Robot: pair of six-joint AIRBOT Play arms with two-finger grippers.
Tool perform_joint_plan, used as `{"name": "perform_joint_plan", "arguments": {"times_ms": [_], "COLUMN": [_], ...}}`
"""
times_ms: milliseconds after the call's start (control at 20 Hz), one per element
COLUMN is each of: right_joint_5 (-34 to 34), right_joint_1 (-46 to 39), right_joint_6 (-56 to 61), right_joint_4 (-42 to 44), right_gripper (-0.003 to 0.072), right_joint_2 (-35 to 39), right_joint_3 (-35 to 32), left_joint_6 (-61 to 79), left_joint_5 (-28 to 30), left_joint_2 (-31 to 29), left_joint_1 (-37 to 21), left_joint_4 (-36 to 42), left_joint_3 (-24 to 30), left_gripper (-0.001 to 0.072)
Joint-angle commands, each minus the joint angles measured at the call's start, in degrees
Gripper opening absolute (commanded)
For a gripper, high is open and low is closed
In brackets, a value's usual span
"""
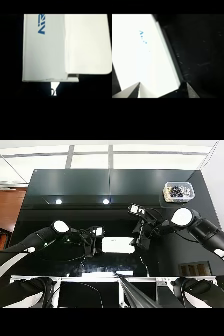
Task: Fold the box and place the chain.
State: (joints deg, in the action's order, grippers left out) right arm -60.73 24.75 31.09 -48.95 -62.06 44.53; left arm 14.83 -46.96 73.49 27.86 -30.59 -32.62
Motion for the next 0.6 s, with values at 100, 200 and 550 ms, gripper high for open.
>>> {"name": "perform_joint_plan", "arguments": {"times_ms": [100, 200, 550], "right_joint_5": [-3.56, -2.82, 0.70], "right_joint_1": [0.33, 0.37, 1.36], "right_joint_6": [-1.11, -1.14, -1.18], "right_joint_4": [0.46, 0.07, -0.87], "right_gripper": [0.0720, 0.0720, 0.0720], "right_joint_2": [0.00, -0.02, -0.17], "right_joint_3": [0.17, 0.15, -1.55], "left_joint_6": [0.00, 0.00, 0.00], "left_joint_5": [0.02, 0.02, 0.02], "left_joint_2": [0.04, 0.04, 0.04], "left_joint_1": [0.02, 0.02, 0.02], "left_joint_4": [0.00, 0.00, -0.02], "left_joint_3": [-0.04, -0.04, -0.04], "left_gripper": [0.0289, 0.0289, 0.0289]}}
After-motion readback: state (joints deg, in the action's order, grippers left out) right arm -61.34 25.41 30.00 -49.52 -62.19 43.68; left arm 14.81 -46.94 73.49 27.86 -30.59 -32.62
